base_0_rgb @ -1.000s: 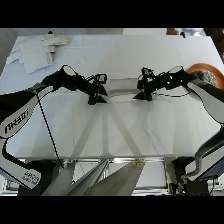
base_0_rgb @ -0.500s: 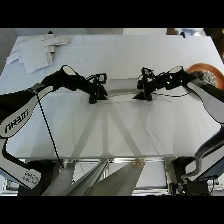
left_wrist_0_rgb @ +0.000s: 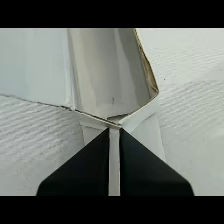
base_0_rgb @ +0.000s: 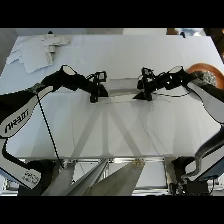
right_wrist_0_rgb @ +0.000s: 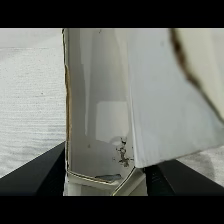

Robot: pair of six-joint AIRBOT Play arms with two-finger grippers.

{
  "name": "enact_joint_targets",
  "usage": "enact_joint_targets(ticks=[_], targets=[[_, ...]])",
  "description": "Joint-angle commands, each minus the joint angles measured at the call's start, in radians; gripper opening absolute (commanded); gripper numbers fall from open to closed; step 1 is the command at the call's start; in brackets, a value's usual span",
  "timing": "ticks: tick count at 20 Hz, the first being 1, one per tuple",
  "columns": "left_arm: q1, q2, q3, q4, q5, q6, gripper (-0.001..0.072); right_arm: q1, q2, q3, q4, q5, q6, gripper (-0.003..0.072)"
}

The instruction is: Fold the box and place the chain.

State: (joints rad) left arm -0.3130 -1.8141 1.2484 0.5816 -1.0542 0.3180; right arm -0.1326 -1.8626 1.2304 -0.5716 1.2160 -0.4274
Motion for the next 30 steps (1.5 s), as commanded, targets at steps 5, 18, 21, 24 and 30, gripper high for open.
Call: enact_joint_targets(ticks=[5,18,21,24,30], targets=[[0.0,-0.001,0.0,-0.087,-0.015,0.001,0.0076,0.0,0.0,0.0,0.0,0.0,0.0,0.0401],[0.0,-0.004,0.0,-0.089,-0.033,0.0,0.0277,0.0,0.0,0.001,0.0,0.0,0.0,0.0401],[0.0,-0.004,0.0,-0.088,-0.019,0.0,0.0136,0.0,0.0,0.0,0.0,0.0,0.0,0.0401],[0.0,-0.004,0.0,-0.099,0.031,-0.004,0.014,0.0,0.0,0.0,0.0,0.0,0.0,0.0401],[-0.003,-0.004,0.0,-0.151,0.019,-0.004,0.0234,0.0,0.0,0.0,0.0,0.0,0.0,0.0401]])
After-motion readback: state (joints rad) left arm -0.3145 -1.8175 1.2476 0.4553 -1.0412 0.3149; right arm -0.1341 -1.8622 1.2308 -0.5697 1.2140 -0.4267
